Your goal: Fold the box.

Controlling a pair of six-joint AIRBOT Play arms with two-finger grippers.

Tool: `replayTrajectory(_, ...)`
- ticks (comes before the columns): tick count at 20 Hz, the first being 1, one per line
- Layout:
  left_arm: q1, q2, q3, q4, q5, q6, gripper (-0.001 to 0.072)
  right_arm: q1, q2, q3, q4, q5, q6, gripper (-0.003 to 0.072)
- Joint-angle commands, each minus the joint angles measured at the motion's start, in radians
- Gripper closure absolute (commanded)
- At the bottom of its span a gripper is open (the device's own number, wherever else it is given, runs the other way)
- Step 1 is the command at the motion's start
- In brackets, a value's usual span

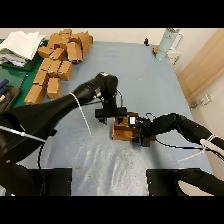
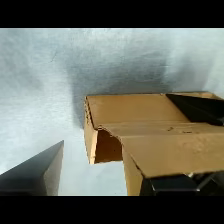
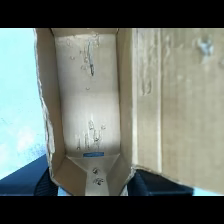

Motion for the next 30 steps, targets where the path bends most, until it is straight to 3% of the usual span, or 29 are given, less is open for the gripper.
replayTrajectory(1, 0.118, 0.0, 0.006, -0.123, -0.056, 0.203, 0.017, 0.0, 0.0, 0.0, 0.0, 0.0, 0.0, 0.0174)
replayTrajectory(5, 0.226, 0.0, 0.006, -0.124, -0.09, 0.443, 0.0171, 0.0, 0.0, 0.0, 0.0, 0.0, 0.0, 0.0173)
replayTrajectory(6, 0.246, 0.0, 0.006, -0.098, -0.075, 0.517, 0.0288, 0.0, 0.0, 0.0, 0.0, 0.0, 0.0, 0.0173)
replayTrajectory(7, 0.26, 0.0, 0.006, -0.059, -0.046, 0.57, 0.0601, 0.0, 0.0, 0.0, 0.0, 0.0, 0.0, 0.0173)
replayTrajectory(8, 0.268, -0.002, 0.006, -0.015, -0.007, 0.613, 0.0696, 0.0, 0.0, 0.0, 0.0, 0.0, 0.0, 0.0173)
replayTrajectory(11, 0.264, -0.008, -0.003, 0.045, 0.087, 0.884, 0.0697, 0.0, 0.0, 0.0, 0.0, 0.0, 0.0, 0.0174)
replayTrajectory(14, 0.247, -0.003, -0.087, -0.048, 0.131, 1.154, 0.0698, 0.0, 0.0, 0.0, 0.0, 0.0, 0.0, 0.0173)
replayTrajectory(17, 0.231, 0.049, -0.257, -0.227, 0.177, 1.346, 0.0699, 0.0, 0.0, 0.0, 0.0, 0.0, 0.0, 0.0173)
replayTrajectory(20, 0.226, 0.143, -0.417, -0.32, 0.272, 1.518, 0.0699, 0.0, 0.0, 0.0, 0.0, 0.0, 0.0, 0.0173)
replayTrajectory(23, 0.243, 0.256, -0.61, -0.473, 0.474, 1.908, 0.0697, 0.0, 0.0, 0.0, 0.0, 0.0, 0.0, 0.0173)
replayTrajectory(25, 0.241, 0.282, -0.694, -0.6, 0.549, 2.225, 0.0692, 0.0, 0.0, 0.0, 0.0, 0.0, 0.0, 0.0173)
replayTrajectory(26, 0.241, 0.281, -0.719, -0.658, 0.562, 2.345, 0.0409, 0.0, 0.0, 0.0, 0.0, 0.0, 0.0, 0.0174)
replayTrajectory(27, 0.241, 0.277, -0.734, -0.711, 0.565, 2.417, 0.0031, 0.0, 0.0, 0.0, 0.0, 0.0, 0.0, 0.0173)
replayTrajectory(30, 0.241, 0.264, -0.742, -0.768, 0.521, 2.452, 0.0021, 0.0, 0.0, 0.0, 0.0, 0.0, 0.0, 0.0173)
